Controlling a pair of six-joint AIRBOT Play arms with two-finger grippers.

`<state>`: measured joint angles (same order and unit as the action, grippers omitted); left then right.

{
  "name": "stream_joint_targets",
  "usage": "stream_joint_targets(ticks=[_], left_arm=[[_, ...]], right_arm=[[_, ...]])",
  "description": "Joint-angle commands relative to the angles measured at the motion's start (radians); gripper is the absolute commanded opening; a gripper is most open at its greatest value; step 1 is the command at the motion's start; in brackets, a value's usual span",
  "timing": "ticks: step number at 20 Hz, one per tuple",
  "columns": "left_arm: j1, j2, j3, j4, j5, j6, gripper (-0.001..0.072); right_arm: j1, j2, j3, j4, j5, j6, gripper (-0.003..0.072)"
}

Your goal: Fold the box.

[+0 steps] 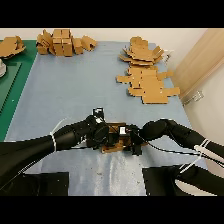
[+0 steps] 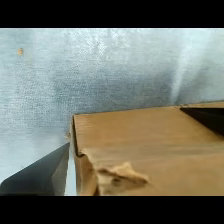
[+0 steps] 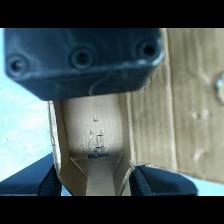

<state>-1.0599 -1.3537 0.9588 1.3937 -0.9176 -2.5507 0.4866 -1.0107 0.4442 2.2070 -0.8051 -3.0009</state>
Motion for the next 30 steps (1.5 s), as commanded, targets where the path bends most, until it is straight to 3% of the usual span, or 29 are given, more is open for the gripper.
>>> stream_joint_targets(ticks=[1, 6, 12, 14, 15, 18, 19, 25, 28, 29, 30], left_arm=[[0.001, -0.012, 0.002, 0.001, -0.028, -0.016, 0.046], [0.0, -0.049, 0.039, 0.023, -0.109, -0.014, 0.0459], [0.0, -0.062, 0.048, 0.051, -0.11, -0.014, 0.0456], [0.0, -0.063, 0.048, 0.048, -0.1, -0.014, 0.0143], [0.0, -0.063, 0.048, 0.042, -0.087, -0.011, 0.0108], [0.0, -0.063, 0.049, 0.034, -0.063, -0.012, 0.0088], [0.0, -0.063, 0.049, 0.031, -0.063, -0.007, 0.0014], [0.0, -0.063, 0.049, 0.019, -0.053, 0.0, 0.0015], [0.0, -0.063, 0.049, 0.02, -0.051, 0.011, 0.0018], [0.0, -0.063, 0.049, 0.019, -0.051, 0.021, 0.0146], [0.0, -0.063, 0.049, 0.019, -0.051, 0.019, 0.0478]], right_arm=[[0.001, 0.0, 0.0, 0.0, 0.001, 0.0, 0.047], [0.001, 0.0, 0.0, 0.0, 0.0, 0.0, 0.047], [0.001, 0.0, 0.0, 0.0, 0.0, 0.0, 0.047], [0.001, 0.0, 0.0, 0.0, 0.0, 0.0, 0.047], [0.001, 0.0, 0.0, 0.0, 0.0, 0.0, 0.047], [0.001, 0.0, 0.0, 0.0, 0.0, 0.0, 0.047], [0.001, 0.0, 0.0, 0.0, 0.0, 0.0, 0.047], [0.001, 0.0, 0.0, 0.0, 0.0, 0.0, 0.047], [0.001, 0.0, 0.0, 0.0, 0.0, 0.0, 0.047], [0.001, 0.0, 0.0, 0.0, 0.0, 0.0, 0.047], [0.001, 0.0, 0.0, 0.0, 0.0, 0.0, 0.047]])
